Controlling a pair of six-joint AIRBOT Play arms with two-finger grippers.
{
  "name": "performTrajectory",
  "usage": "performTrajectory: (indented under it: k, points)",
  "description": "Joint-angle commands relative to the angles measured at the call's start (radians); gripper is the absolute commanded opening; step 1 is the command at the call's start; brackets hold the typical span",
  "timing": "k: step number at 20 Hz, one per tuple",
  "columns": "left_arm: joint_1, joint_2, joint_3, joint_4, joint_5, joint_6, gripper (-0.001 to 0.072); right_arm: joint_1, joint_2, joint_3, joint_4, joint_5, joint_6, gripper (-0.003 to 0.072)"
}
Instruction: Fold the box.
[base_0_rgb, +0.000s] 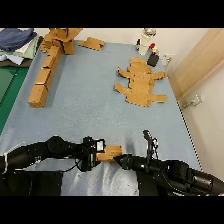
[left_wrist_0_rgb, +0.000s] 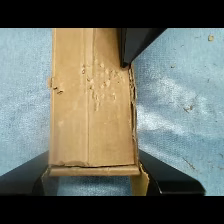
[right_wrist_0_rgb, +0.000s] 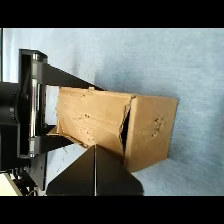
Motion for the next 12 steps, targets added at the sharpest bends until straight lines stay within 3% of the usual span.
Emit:
performTrajectory:
  k: [1,3,5,9,11,12]
  points:
    - [0.000,0.000,0.001,0.000,0.000,0.000,0.0384,0.001,0.003,0.001,-0.009,0.002,-0.013,0.0002]
    - [0.000,0.000,0.001,0.000,0.000,0.000,0.0384,0.001,0.025,0.039,-0.018,-0.002,-0.079,0.0001]
    - [0.000,0.000,0.001,0.000,0.000,0.000,0.0384,0.000,0.055,0.113,-0.095,-0.109,-0.114,0.0002]
    - [0.000,0.000,0.001,0.000,0.000,0.000,0.0384,-0.074,0.023,0.312,-0.372,-0.753,-0.110,0.0003]
    - [0.000,0.000,0.001,0.000,0.000,0.000,0.0384,-0.137,-0.035,0.394,-0.408,-0.951,-0.127,0.0003]
    - [0.000,0.000,0.001,0.000,0.000,0.000,0.0384,-0.169,-0.073,0.430,-0.397,-0.989,-0.159,0.0003]
